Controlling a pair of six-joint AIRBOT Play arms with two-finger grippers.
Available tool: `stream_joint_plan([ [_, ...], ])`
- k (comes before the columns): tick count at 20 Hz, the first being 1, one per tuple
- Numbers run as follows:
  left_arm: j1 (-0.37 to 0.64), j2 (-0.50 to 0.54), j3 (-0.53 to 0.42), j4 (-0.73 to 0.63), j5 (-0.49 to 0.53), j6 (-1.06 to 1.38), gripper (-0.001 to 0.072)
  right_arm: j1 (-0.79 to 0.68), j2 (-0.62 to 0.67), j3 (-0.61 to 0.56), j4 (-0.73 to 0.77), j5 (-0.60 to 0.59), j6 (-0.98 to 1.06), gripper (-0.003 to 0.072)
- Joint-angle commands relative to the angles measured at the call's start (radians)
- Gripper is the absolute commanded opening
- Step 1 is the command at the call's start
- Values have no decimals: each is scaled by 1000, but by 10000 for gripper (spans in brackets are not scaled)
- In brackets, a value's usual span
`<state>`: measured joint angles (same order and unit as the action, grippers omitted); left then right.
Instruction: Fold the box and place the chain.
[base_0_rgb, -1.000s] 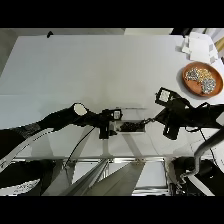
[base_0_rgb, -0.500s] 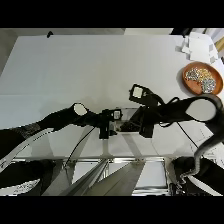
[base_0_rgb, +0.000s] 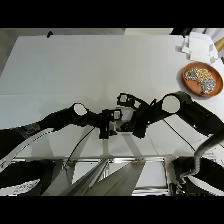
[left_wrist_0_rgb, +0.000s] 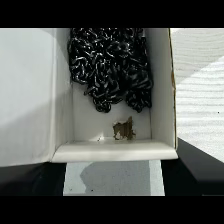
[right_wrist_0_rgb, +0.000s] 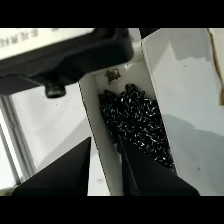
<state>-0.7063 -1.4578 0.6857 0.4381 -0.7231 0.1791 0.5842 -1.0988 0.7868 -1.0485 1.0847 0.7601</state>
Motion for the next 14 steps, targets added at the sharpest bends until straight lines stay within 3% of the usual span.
stream_joint_plan([
  [1,0,1,0,0,0,0,79,-11,43,-3,-1,-1,-1,233],
  [6,0,1,0,0,0,0,79,-130,217,-3,-114,94,-2,222],
  [9,0,1,0,0,0,0,79,-215,247,-18,-209,181,-37,219],
  [11,0,1,0,0,0,0,79,-266,247,-67,-208,151,-89,218],
  [14,0,1,0,0,0,0,79,-289,245,-195,-216,-11,-106,218],
])
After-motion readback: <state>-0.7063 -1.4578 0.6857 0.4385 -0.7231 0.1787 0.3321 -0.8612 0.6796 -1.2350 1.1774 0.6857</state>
